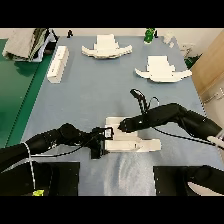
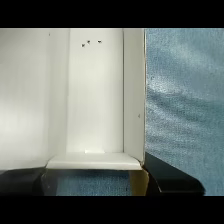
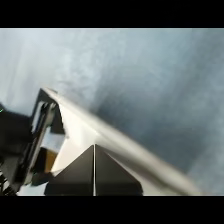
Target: Fold the box.
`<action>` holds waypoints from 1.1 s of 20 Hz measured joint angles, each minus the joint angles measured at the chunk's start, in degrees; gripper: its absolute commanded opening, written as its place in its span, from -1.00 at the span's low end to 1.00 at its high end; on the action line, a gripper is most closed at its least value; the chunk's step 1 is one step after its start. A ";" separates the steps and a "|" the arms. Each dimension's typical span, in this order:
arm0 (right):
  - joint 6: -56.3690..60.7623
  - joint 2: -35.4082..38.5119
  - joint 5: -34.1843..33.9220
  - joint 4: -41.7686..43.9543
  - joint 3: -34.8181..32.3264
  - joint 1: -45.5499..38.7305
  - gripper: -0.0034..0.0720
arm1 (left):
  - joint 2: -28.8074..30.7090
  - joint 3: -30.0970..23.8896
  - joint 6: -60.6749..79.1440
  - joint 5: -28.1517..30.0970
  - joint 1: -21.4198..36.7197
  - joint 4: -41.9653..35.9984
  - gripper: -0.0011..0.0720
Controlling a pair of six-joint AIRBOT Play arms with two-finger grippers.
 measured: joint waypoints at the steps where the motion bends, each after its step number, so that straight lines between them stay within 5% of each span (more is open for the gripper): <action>1: 0.00 -2.19 0.63 -0.76 0.98 0.04 -0.91 | 0.00 0.00 0.02 0.00 0.00 0.00 0.42; 13: -5.99 -12.83 1.86 -1.92 3.43 1.40 -0.91 | 0.00 0.00 -0.04 -0.02 0.00 0.00 0.42; 22: -8.90 0.70 -2.75 -4.39 3.48 1.46 -0.91 | 0.00 0.00 0.09 -0.07 0.00 0.04 0.42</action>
